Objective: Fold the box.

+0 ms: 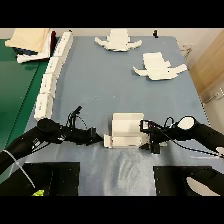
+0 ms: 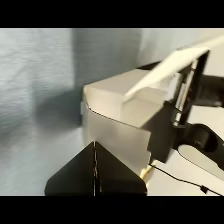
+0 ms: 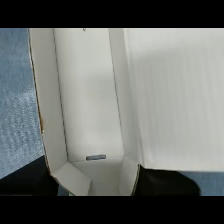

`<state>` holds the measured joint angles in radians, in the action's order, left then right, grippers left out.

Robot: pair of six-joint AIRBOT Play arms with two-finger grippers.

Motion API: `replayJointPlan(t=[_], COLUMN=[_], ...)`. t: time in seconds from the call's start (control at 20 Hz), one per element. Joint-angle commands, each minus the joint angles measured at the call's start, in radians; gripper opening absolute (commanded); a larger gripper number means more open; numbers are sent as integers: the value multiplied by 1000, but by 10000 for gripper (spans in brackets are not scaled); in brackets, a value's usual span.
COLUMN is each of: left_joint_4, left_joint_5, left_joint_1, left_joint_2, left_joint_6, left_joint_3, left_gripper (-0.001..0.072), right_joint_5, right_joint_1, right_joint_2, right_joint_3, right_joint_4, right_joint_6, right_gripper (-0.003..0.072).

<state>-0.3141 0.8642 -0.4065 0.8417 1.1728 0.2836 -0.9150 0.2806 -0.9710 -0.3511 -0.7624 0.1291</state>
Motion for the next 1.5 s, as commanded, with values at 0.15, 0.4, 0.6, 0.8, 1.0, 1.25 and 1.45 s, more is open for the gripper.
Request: replayJointPlan(t=[0.15,0.4,0.6,0.8,1.0,1.25,1.45], left_joint_4=[91,102,102,163,179,125,-6], left_joint_5=[41,-59,-132,-188,-196,-277,-296], left_joint_1=[0,-83,-177,-196,-208,-268,-292], left_joint_2=[3,3,8,8,8,8,8], left_joint_6=[-111,-112,-166,-163,-192,-143,-20], left_joint_3=[0,4,4,4,30,49,58], left_gripper=[33,502,464,465,463,363,363], right_joint_5=[0,0,0,0,0,0,0], right_joint_1=[0,0,0,0,0,0,0], right_joint_2=[0,0,0,0,0,0,0], right_joint_3=[-1,-1,-1,-1,0,-1,-1], right_joint_4=[0,0,0,0,0,0,0], right_joint_6=[0,0,0,0,0,0,0], right_gripper=[530,530,530,530,530,530,530])
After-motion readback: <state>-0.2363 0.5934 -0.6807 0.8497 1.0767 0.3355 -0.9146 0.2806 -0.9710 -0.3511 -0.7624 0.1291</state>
